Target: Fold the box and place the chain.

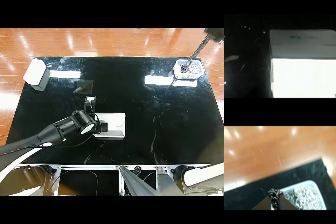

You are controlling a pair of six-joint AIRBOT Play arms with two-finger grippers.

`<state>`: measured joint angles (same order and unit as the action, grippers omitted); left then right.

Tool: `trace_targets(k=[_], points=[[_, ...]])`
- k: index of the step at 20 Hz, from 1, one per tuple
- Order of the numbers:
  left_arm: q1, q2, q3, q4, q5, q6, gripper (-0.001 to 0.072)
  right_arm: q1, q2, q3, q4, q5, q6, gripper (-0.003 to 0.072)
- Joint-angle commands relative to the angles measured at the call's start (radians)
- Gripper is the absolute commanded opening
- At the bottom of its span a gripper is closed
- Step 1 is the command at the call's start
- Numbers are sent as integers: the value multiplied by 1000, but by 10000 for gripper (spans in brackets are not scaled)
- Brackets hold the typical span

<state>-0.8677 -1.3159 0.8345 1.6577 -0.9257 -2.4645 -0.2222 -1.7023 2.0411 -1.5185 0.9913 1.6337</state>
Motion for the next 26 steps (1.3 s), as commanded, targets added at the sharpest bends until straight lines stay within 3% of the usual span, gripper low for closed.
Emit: trace_targets(k=[1,8,13,21,26], points=[[0,0,0,-2,2,0,22,34,187,1,0,37,-38,42],[0,0,0,-2,3,1,22,189,507,0,-2,224,-105,42],[0,0,0,-2,5,0,22,419,685,0,0,250,-120,42],[0,0,0,-2,5,1,22,837,732,-17,0,288,-91,42],[0,0,0,-2,6,1,23,964,720,-146,-1,218,-56,42]])
